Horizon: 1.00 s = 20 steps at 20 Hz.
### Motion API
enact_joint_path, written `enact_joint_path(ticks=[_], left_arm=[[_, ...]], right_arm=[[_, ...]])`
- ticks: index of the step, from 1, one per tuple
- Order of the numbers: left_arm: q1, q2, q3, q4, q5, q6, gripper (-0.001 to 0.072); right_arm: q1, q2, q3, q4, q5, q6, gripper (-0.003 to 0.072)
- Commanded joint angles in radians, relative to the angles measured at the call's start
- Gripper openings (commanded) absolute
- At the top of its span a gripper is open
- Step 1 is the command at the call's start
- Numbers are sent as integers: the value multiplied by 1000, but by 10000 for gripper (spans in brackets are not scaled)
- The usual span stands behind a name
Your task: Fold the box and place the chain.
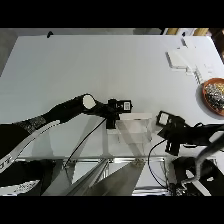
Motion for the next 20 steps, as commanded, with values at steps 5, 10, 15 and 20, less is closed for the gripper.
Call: enact_joint_path(ticks=[5, 10, 15, 20], left_arm=[[0, 0, 0, 0, -3, 0, 9], [0, 0, 0, 0, -4, 0, 9], [0, 0, 0, 0, -4, 0, 9], [0, 0, 0, 0, -3, 0, 9]], right_arm=[[137, -10, -220, 13, -272, -528, 622], [162, -23, -279, 25, -456, -528, 673], [161, -37, -273, 56, -543, -502, 673], [129, -37, -267, 85, -577, -501, 670]])
